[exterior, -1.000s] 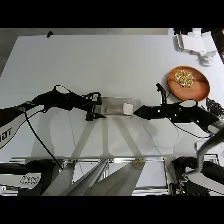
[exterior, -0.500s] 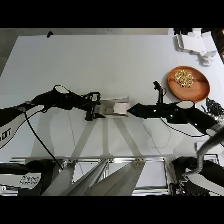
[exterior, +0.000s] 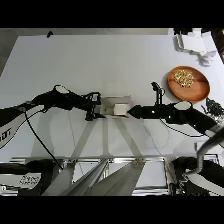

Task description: Fold the box and place the chain.

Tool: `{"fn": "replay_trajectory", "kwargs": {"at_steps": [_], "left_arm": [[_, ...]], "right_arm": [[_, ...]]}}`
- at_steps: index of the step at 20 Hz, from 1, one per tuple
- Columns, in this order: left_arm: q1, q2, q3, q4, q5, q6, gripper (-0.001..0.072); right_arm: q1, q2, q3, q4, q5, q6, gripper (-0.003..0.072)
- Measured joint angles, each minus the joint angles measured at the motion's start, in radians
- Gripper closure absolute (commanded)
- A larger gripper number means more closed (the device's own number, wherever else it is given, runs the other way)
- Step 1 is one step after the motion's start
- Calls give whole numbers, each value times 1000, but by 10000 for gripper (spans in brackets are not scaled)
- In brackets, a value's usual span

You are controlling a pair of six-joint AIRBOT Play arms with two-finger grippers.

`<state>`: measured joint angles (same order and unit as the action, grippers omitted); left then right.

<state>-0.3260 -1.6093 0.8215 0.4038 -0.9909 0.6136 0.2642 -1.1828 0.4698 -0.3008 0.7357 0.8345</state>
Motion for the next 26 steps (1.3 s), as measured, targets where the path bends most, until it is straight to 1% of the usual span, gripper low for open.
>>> {"fn": "replay_trajectory", "kwargs": {"at_steps": [1,8,9,12,13,18,21,26], "left_arm": [[0,0,0,0,0,0,497],[0,0,0,0,-1,0,497],[0,0,0,0,-1,0,497],[0,0,0,0,-1,0,497],[0,0,0,0,-1,0,497],[0,0,0,0,-1,0,497],[0,0,0,0,0,0,497],[0,0,0,0,0,-2,497]], "right_arm": [[-10,13,0,-12,0,3,293],[-71,79,0,-39,-4,6,285],[-71,82,0,-40,-4,6,264],[-61,87,0,-42,-5,6,141],[-53,87,0,-43,-5,6,130],[8,89,0,-63,-41,4,131],[51,83,2,-156,-96,76,132],[115,51,66,-396,-157,320,149]]}}
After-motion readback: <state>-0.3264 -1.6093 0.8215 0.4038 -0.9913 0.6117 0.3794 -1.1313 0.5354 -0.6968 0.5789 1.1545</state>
